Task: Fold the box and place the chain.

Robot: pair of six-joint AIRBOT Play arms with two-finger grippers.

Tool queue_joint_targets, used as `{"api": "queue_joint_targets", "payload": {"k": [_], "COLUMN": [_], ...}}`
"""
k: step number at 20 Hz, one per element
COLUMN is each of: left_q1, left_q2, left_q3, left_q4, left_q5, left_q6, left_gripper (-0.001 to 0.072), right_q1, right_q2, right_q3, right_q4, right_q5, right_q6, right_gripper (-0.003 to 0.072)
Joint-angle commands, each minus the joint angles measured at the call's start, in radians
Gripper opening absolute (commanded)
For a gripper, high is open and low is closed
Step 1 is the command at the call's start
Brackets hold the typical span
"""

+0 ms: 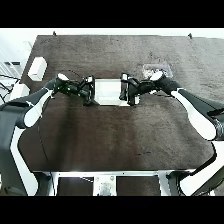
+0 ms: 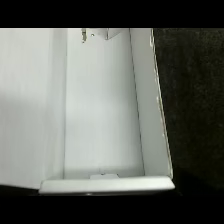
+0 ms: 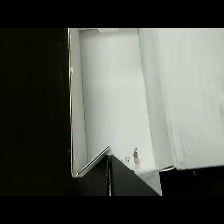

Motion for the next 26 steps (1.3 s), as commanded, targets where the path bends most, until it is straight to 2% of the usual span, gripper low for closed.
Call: {"api": "queue_joint_targets", "payload": {"k": [1, 6, 13, 18, 26], "left_q1": [0.001, 0.001, 0.001, 0.001, 0.001], "left_q2": [0.000, 0.000, 0.000, 0.000, 0.000], "left_q3": [0.000, 0.000, 0.000, 0.000, 0.000], "left_q4": [0.003, 0.003, 0.003, 0.003, 0.003], "left_q5": [0.000, 0.000, 0.000, -0.001, -0.001], "left_q6": [0.002, 0.002, 0.002, 0.002, 0.002], "left_gripper": [0.0528, 0.0528, 0.0528, 0.0528, 0.0528], "right_q1": [-0.042, -0.129, -0.327, -0.352, -0.272], "right_q2": [0.054, 0.170, 0.178, 0.104, -0.023], "right_q3": [0.000, 0.000, -0.054, -0.118, -0.118], "right_q4": [-0.003, -0.002, -0.002, -0.002, 0.007], "right_q5": [0.076, 0.082, 0.082, 0.047, 0.036], "right_q6": [0.119, 0.370, 0.752, 0.911, 0.966], "right_gripper": [0.0018, 0.0018, 0.0018, 0.0018, 0.0018]}}
